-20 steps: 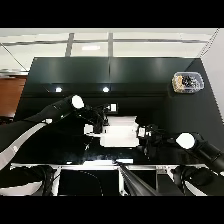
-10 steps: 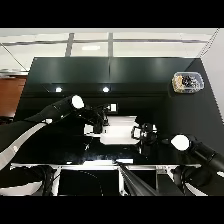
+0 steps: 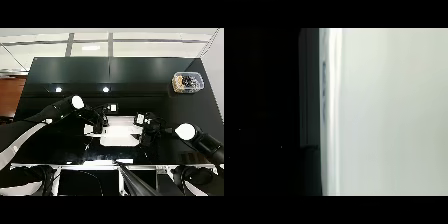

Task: Fold the box and place the chain.

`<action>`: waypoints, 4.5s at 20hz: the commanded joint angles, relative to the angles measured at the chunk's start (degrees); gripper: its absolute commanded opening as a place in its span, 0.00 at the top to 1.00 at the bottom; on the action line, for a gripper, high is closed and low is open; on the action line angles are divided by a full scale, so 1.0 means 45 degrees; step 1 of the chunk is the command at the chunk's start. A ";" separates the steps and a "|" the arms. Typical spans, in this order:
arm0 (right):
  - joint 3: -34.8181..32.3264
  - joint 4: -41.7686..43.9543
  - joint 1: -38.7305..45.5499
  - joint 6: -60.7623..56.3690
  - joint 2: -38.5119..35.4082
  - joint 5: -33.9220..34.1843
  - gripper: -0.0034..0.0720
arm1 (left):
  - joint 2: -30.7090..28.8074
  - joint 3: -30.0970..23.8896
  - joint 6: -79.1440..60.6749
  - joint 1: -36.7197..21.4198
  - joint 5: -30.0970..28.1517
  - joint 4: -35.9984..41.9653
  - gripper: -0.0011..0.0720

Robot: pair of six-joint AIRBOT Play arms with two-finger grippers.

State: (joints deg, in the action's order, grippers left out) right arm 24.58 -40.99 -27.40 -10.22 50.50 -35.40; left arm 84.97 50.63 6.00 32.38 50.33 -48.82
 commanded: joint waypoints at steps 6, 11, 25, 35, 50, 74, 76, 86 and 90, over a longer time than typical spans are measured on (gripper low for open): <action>0.0160 -0.1166 0.0296 0.0024 0.0622 -0.0141 0.11 | 0.0010 0.0005 0.0005 0.0005 -0.0024 0.0010 0.95; 0.0155 -0.4381 0.0296 -0.1394 0.0534 -0.1899 0.11 | 0.0010 0.0005 0.0005 0.0005 0.0024 0.0010 0.95; 0.0053 -0.2322 -0.0738 0.0010 0.0563 -0.2769 0.11 | 0.0010 0.0005 0.0005 0.0005 0.0015 0.0010 0.95; -0.0102 -0.2132 -0.1865 -0.0049 0.0641 -0.0112 0.11 | 0.0010 0.0005 0.0005 0.0010 0.0015 0.0010 0.95; 0.0709 -0.0559 0.0486 0.0568 0.0748 -0.0389 0.11 | 0.0010 0.0005 0.0005 0.0010 0.0019 0.0010 0.95; 0.0709 0.1239 0.0695 0.1865 0.1229 -0.1948 0.11 | -0.0947 0.0010 -0.0141 0.0641 -0.0505 -0.1666 0.95; 0.0704 0.1768 0.0690 0.2395 0.1545 -0.2103 0.11 | -0.0947 0.0010 -0.0136 0.0641 -0.0495 -0.1666 0.95; 0.0461 0.1821 0.0690 0.4804 0.2977 -0.1967 0.11 | -0.0937 0.0010 0.0486 0.0641 -0.0364 -0.1666 0.95; 0.0461 0.1831 0.0690 0.4852 0.3351 -0.1632 0.11 | -0.0918 0.0010 0.0559 0.0641 -0.0364 -0.1666 0.95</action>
State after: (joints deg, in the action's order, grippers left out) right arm 26.74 -32.88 -24.32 10.57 64.42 -43.57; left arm 80.79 50.61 7.77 35.27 48.62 -56.31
